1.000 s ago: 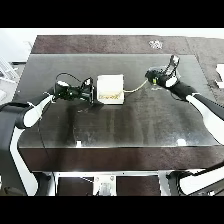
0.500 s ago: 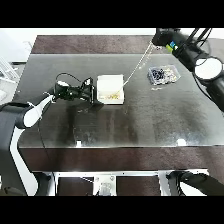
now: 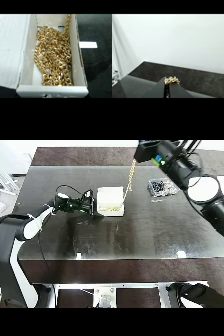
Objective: Fold the box and place the chain.
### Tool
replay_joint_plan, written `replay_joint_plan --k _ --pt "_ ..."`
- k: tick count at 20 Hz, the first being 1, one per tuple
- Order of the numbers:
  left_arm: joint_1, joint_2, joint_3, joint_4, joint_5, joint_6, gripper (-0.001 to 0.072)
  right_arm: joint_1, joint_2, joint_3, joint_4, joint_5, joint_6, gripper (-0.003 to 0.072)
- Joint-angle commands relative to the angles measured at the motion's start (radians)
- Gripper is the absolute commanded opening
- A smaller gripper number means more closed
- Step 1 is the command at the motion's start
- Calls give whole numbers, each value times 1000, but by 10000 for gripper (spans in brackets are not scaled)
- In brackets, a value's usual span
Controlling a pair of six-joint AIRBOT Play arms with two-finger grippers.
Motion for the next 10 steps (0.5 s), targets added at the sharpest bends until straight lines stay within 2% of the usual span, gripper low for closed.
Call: replay_joint_plan --k 1,10 --pt "1 0 0 0 0 0 471 43 -66 -1 4 -4 8 5" --pt "1 0 0 0 0 0 471 87 -231 -48 11 -3 114 5"
